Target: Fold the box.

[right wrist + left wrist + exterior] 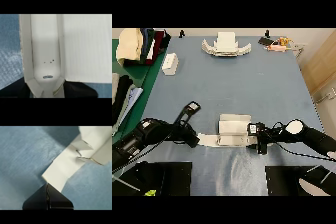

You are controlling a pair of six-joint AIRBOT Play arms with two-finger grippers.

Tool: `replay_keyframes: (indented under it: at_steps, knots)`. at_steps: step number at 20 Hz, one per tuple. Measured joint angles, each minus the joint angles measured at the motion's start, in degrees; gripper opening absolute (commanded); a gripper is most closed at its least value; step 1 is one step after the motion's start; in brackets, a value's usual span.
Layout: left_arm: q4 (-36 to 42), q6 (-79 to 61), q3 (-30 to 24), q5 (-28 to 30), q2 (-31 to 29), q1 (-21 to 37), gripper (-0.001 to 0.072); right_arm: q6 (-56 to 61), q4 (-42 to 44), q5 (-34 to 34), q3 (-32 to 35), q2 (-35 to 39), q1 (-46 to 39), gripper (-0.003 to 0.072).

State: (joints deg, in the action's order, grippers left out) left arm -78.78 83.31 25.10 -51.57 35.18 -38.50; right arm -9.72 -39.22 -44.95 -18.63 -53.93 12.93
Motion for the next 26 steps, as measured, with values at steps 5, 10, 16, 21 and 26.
replay_keyframes:
  at_steps: [5,10,16,21,26]
  knots:
    - [-9.0,25.4,-1.2,-3.7,-4.0,0.5,0.0015,0.0,0.0,0.0,0.0,0.0,0.0,0.0494]
    - [2.2,26.7,-5.7,5.6,0.9,0.6,0.0015,0.0,0.0,0.0,0.0,0.0,0.0,0.0494]
    - [20.2,13.5,-7.1,13.4,6.4,0.6,0.0015,0.0,0.0,0.0,0.0,0.0,0.0,0.0495]
    - [26.9,9.0,-7.2,15.1,6.3,0.6,0.0386,0.0,0.0,0.0,0.0,0.0,0.0,0.0495]
    - [30.6,7.9,-7.2,16.1,6.2,0.6,0.0360,0.0,0.0,0.0,0.0,0.0,0.0,0.0494]
